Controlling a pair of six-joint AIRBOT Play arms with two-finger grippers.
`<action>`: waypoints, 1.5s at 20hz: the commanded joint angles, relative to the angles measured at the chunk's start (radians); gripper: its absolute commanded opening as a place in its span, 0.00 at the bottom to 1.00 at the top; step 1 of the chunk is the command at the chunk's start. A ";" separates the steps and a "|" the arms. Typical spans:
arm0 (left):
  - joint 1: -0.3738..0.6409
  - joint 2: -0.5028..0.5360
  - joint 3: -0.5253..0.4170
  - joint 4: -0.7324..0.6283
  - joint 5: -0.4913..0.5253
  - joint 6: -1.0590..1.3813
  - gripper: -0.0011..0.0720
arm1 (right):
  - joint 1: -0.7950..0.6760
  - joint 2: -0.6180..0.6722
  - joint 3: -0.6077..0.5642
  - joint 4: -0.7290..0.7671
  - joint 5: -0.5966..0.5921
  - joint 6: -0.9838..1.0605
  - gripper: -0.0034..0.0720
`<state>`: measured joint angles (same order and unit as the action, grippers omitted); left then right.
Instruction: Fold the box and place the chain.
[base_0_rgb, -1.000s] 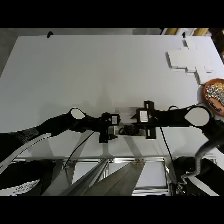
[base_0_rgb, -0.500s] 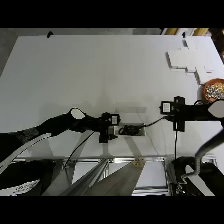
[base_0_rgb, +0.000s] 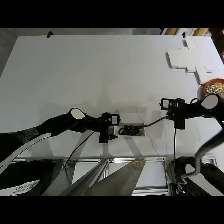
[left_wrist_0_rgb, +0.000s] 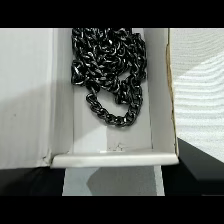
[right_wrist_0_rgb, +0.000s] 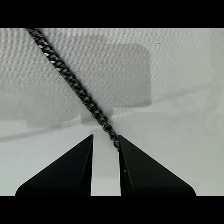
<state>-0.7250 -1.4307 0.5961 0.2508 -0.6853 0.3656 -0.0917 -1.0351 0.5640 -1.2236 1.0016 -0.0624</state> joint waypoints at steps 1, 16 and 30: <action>0.000 0.000 0.000 0.000 0.000 0.000 0.25 | -0.003 -0.055 0.000 -0.003 -0.047 -0.064 0.29; 0.000 0.000 0.000 0.000 0.000 0.000 0.25 | -0.003 -0.071 0.000 -0.002 -0.076 -0.235 0.28; 0.000 0.000 0.000 0.000 0.000 0.000 0.25 | -0.003 -0.032 0.001 0.088 0.039 -0.234 0.07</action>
